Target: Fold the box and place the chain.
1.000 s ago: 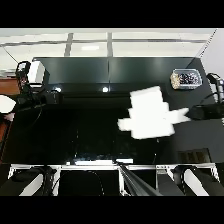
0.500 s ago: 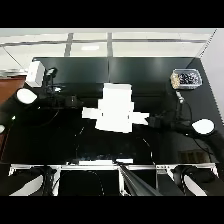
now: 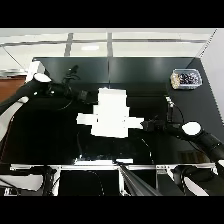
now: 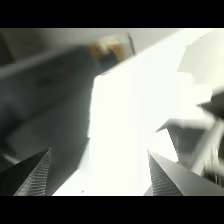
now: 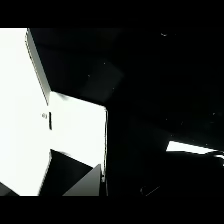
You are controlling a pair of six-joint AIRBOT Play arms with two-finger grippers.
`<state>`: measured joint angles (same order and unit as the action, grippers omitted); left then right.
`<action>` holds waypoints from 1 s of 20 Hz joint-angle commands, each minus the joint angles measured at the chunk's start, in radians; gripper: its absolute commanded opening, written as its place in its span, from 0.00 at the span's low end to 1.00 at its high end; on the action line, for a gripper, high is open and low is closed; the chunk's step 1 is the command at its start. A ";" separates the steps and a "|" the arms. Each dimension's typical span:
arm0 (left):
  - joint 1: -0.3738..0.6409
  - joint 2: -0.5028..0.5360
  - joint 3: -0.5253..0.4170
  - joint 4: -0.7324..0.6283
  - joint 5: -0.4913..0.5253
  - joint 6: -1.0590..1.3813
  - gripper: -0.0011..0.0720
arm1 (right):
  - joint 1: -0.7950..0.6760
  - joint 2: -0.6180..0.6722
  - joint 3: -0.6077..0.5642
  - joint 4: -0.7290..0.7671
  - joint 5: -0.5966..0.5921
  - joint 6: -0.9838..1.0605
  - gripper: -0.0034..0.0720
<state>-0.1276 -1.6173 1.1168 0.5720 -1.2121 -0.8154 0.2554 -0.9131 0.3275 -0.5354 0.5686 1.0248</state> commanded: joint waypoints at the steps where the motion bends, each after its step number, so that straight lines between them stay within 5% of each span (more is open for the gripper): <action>1: -0.071 -0.143 0.167 0.129 -0.193 0.058 0.93 | 0.005 -0.006 -0.002 0.000 0.007 -0.009 0.07; 4: -0.128 -0.232 0.284 0.201 -0.356 0.138 0.72 | 0.005 -0.006 -0.002 0.000 0.008 -0.012 0.07; 15: -0.134 -0.263 0.321 0.127 -0.365 0.264 0.43 | 0.006 -0.006 -0.002 0.000 0.026 -0.029 0.07; 16: -0.134 -0.267 0.321 0.127 -0.365 0.264 0.28 | 0.006 -0.006 -0.002 0.000 0.027 -0.029 0.07; 18: -0.134 -0.278 0.321 0.128 -0.370 0.264 0.22 | 0.006 -0.006 -0.002 -0.001 0.031 -0.032 0.07; 19: -0.134 -0.281 0.321 0.134 -0.370 0.267 0.08 | 0.006 -0.006 0.001 -0.001 0.031 -0.034 0.07; 20: -0.134 -0.281 0.325 0.148 -0.370 0.270 0.05 | 0.005 -0.006 0.019 -0.022 0.040 -0.034 0.19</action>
<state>-0.2611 -1.8908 1.4380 0.7021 -1.5826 -0.5526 0.2611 -0.9192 0.3313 -0.5426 0.5995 0.9947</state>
